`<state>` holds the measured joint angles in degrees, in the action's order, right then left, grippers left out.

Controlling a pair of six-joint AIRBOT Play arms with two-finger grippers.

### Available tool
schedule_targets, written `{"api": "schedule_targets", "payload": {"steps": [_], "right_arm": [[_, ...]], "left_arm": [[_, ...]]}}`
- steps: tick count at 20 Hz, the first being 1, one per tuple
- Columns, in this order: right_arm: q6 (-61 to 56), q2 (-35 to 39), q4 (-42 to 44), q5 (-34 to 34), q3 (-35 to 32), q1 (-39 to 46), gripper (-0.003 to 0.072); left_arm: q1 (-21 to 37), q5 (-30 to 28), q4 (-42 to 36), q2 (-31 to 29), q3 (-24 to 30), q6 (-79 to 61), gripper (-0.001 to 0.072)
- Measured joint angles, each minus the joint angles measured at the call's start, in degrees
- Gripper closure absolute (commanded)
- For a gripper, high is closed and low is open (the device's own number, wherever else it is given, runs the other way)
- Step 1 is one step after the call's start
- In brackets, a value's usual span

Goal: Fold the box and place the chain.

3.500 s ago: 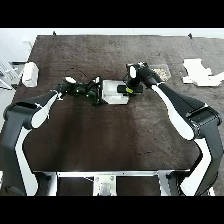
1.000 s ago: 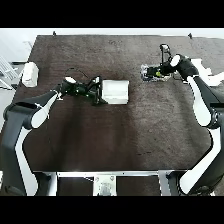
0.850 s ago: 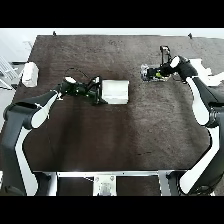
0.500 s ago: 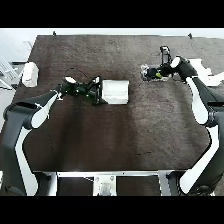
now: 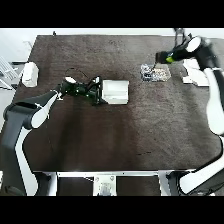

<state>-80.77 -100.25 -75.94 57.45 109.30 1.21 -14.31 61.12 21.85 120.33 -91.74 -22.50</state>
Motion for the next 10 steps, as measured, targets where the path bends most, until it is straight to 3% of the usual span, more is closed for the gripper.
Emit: {"api": "schedule_targets", "payload": {"steps": [10], "right_arm": [[0.39,34.36,-8.74,3.06,0.15,-11.04,0.0673]], "left_arm": [[0.02,0.00,0.00,0.00,0.00,0.00,0.0299]]}}
